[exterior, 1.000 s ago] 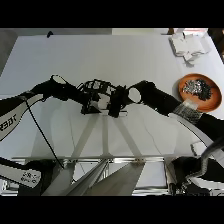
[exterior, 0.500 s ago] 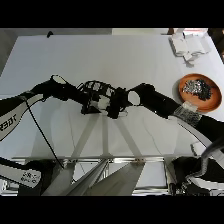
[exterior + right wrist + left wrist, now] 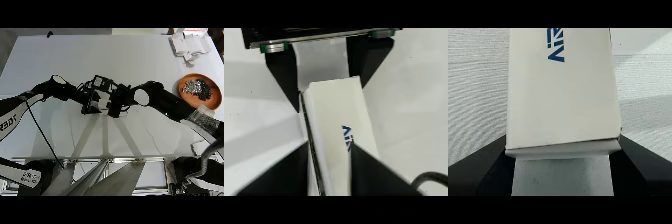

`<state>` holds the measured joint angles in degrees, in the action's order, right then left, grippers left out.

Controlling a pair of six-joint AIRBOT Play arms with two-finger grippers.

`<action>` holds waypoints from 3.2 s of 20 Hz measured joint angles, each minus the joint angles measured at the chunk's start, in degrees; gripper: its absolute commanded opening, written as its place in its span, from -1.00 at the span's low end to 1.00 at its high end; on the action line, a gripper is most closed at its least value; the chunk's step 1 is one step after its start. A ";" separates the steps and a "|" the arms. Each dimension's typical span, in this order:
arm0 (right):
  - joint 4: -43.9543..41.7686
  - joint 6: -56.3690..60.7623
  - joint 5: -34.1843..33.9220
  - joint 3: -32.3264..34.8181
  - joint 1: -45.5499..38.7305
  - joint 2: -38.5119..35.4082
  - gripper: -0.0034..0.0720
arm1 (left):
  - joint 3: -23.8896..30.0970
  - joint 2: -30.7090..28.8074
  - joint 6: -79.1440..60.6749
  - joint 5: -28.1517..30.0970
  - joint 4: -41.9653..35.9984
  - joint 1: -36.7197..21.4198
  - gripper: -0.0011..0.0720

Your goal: Fold the box and place the chain.

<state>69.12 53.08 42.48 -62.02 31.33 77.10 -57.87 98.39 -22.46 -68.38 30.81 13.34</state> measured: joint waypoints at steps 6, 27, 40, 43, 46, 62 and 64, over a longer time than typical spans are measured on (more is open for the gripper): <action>-21.73 2.93 -2.60 3.80 -7.39 0.76 -0.89 | 0.00 0.00 -0.02 0.00 0.02 0.00 -0.05; -32.59 2.25 -0.79 8.39 -9.49 5.29 -0.88 | 0.00 0.02 0.31 0.55 -0.42 -0.04 -0.05; -35.56 -2.12 -3.32 22.05 -17.59 -3.08 -0.89 | 0.00 0.02 -0.28 0.00 0.09 -0.04 -0.05; -35.39 -2.54 -3.89 23.19 -17.79 -2.93 -0.89 | 0.00 0.02 -0.22 0.00 0.07 -0.04 -0.05; -34.73 -2.78 -4.39 23.65 -17.90 -3.78 -0.89 | 0.00 0.02 -0.02 0.00 0.00 -0.02 -0.05; 8.00 22.16 7.93 20.59 -34.53 -34.93 -0.88 | 0.00 0.02 -0.02 -0.04 0.04 -0.04 -0.05; 14.88 25.24 14.88 20.57 -39.91 -35.91 -0.88 | 0.00 0.02 -0.02 -0.04 0.04 -0.04 -0.05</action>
<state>84.01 78.32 57.36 -41.45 -8.58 41.19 -57.87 98.41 -22.48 -68.42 30.85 13.30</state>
